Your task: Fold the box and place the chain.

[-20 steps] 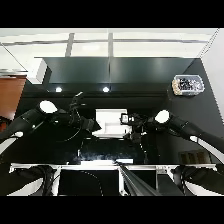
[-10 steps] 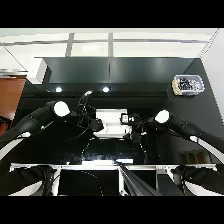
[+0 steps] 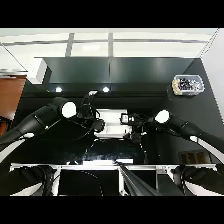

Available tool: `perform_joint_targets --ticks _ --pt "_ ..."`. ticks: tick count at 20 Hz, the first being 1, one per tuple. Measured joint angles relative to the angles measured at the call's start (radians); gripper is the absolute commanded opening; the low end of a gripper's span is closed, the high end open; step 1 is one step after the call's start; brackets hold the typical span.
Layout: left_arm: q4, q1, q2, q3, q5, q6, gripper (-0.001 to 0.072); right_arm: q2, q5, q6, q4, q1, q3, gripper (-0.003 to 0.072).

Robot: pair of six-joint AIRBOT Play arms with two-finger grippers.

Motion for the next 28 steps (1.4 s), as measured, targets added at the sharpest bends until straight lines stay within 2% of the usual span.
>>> perform_joint_targets --ticks 1,2,10,18,22,23,24,25,28 --pt "0.007 -0.005 0.000 0.006 -0.004 -0.027 0.0383 0.000 0.000 0.000 0.000 0.000 0.000 0.0430" --pt "0.012 -0.008 0.000 0.010 -0.008 -0.044 0.0353 0.000 0.000 0.000 0.000 0.000 0.000 0.0430" --pt "0.035 -0.027 -0.024 0.020 -0.017 -0.131 0.0352 0.000 0.000 0.000 0.000 0.000 0.000 0.0430" --pt "0.185 -0.109 -0.108 0.039 -0.017 -0.351 0.0351 0.000 0.000 0.000 0.000 0.000 0.000 0.0431" --pt "0.216 -0.140 -0.150 0.074 -0.030 -0.440 0.0350 0.000 0.000 0.000 0.000 0.000 0.000 0.0430" --pt "0.222 -0.143 -0.159 0.082 -0.040 -0.455 0.0323 0.000 0.000 0.000 0.000 0.000 0.000 0.0430" --pt "0.224 -0.146 -0.167 0.090 -0.053 -0.471 0.0216 0.000 0.000 0.000 0.000 0.000 0.000 0.0431" --pt "0.229 -0.148 -0.173 0.097 -0.066 -0.480 0.0203 0.000 0.000 0.000 0.000 0.000 0.000 0.0431" --pt "0.238 -0.151 -0.183 0.114 -0.091 -0.507 0.0092 0.000 0.000 0.000 0.000 0.000 0.000 0.0430"
